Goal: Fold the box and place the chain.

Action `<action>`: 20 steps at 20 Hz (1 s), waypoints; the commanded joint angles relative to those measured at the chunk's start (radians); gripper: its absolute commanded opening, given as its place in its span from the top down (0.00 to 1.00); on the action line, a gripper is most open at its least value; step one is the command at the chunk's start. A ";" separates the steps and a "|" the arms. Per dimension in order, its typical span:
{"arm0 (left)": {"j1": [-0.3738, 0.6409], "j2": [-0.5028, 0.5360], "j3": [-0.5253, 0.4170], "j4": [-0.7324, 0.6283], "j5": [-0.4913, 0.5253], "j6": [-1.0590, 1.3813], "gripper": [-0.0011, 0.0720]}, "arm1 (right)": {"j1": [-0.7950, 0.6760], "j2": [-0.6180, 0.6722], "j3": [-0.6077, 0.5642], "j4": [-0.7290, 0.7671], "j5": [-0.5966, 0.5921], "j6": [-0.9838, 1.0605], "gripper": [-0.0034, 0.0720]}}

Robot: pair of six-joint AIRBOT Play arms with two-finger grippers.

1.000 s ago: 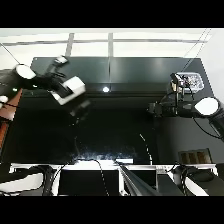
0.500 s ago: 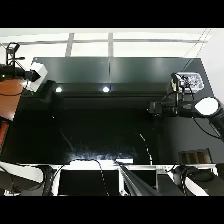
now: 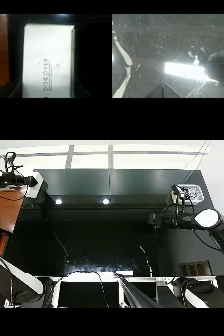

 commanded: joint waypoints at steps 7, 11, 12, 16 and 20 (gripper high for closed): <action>0.023 0.057 0.147 0.145 -0.266 -0.174 0.00 | 0.000 0.000 0.001 0.000 -0.014 0.006 0.93; 0.034 0.200 0.146 0.148 -0.407 -0.240 0.01 | 0.000 0.001 0.001 -0.004 -0.020 -0.022 0.93; 0.032 0.235 0.146 0.147 -0.460 -0.281 0.02 | 0.000 0.001 0.004 -0.014 -0.027 -0.040 0.93; 0.029 0.353 0.138 0.086 -0.742 -0.483 0.95 | 0.000 0.001 0.096 -0.188 -0.027 -0.042 0.93; -0.061 0.555 -0.007 0.048 -0.754 -0.568 0.95 | 0.000 0.002 0.278 -0.339 0.205 -0.042 0.93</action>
